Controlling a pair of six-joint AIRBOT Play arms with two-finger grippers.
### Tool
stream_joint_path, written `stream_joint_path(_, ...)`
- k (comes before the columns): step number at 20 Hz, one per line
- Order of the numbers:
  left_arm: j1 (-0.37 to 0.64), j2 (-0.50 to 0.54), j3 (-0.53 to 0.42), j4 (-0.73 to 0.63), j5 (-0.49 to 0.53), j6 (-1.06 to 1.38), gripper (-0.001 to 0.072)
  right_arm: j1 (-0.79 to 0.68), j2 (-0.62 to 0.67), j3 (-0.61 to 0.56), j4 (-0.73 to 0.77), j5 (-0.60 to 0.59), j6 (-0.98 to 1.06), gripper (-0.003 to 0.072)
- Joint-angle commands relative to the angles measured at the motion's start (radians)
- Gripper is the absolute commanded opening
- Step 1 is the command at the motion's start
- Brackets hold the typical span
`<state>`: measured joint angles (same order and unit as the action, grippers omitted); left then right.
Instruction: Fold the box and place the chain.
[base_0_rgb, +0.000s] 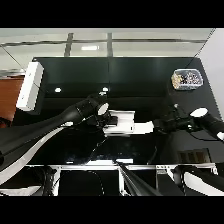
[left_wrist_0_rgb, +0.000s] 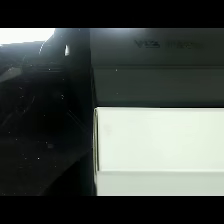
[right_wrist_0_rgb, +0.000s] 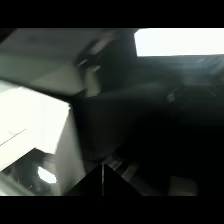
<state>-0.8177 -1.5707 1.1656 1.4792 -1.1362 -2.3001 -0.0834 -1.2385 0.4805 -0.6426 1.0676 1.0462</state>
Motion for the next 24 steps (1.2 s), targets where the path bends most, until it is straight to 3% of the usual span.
stream_joint_path(1, 0.001, 0.0, 0.001, 0.001, 0.0, 0.0, 0.0026, 0.092, -0.04, 0.011, 0.124, 0.005, -0.13, 0.0013)
stream_joint_path(4, 0.001, 0.0, 0.001, 0.0, 0.0, 0.0, 0.0026, 0.09, -0.04, 0.079, 0.094, 0.101, -0.146, 0.0017)
stream_joint_path(5, 0.001, 0.0, 0.001, 0.001, 0.0, 0.0, 0.0026, 0.09, -0.04, 0.108, 0.076, 0.136, -0.146, 0.0126)
stream_joint_path(6, 0.001, 0.0, 0.001, 0.001, 0.0, 0.0, 0.0026, 0.09, -0.04, 0.132, 0.071, 0.163, -0.146, 0.039)
stream_joint_path(7, 0.001, 0.0, 0.001, 0.001, 0.0, 0.0, 0.0026, 0.09, -0.04, 0.156, 0.067, 0.186, -0.146, 0.0562)
stream_joint_path(12, 0.001, 0.0, 0.001, 0.001, 0.0, 0.0, 0.0026, 0.105, -0.04, 0.187, 0.108, 0.209, -0.146, 0.0557)
stream_joint_path(16, 0.001, 0.0, 0.001, 0.0, 0.0, 0.0, 0.0026, 0.211, -0.04, 0.201, 0.11, 0.138, -0.051, 0.0519)
stream_joint_path(17, 0.001, 0.0, 0.001, 0.0, -0.001, 0.0, 0.0026, 0.244, -0.04, 0.216, 0.106, 0.133, -0.035, 0.0371)
stream_joint_path(21, 0.001, 0.0, 0.001, 0.001, -0.001, 0.0, 0.0026, 0.365, -0.04, 0.287, -0.117, 0.059, 0.176, 0.0358)
stream_joint_path(24, 0.001, 0.0, 0.001, 0.0, -0.001, 0.0, 0.0027, 0.444, -0.04, 0.309, -0.194, -0.006, 0.252, 0.0356)
